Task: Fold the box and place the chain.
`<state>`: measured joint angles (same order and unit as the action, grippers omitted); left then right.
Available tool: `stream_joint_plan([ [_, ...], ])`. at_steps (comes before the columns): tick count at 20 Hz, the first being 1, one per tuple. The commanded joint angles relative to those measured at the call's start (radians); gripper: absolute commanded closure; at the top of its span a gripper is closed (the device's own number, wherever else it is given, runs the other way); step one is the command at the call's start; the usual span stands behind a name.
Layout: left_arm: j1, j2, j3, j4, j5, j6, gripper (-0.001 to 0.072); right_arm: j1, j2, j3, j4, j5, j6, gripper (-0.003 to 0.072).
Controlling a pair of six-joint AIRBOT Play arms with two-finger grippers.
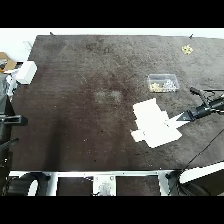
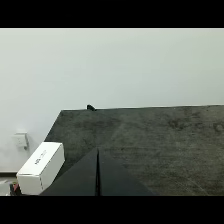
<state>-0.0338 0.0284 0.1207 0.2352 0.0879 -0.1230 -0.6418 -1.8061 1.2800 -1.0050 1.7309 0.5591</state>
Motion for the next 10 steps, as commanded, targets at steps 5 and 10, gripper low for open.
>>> stream_joint_plan([
  [5, 0.000, 0.000, 0.000, 0.000, 0.000, 0.000, 0.0697, 0.005, 0.179, -0.343, 0.315, -0.150, -0.082, 0.0685],
  [10, -0.001, 0.000, 0.000, 0.000, 0.000, 0.000, 0.0697, 0.164, 0.343, -0.656, 0.715, -0.373, -0.200, 0.0684],
])
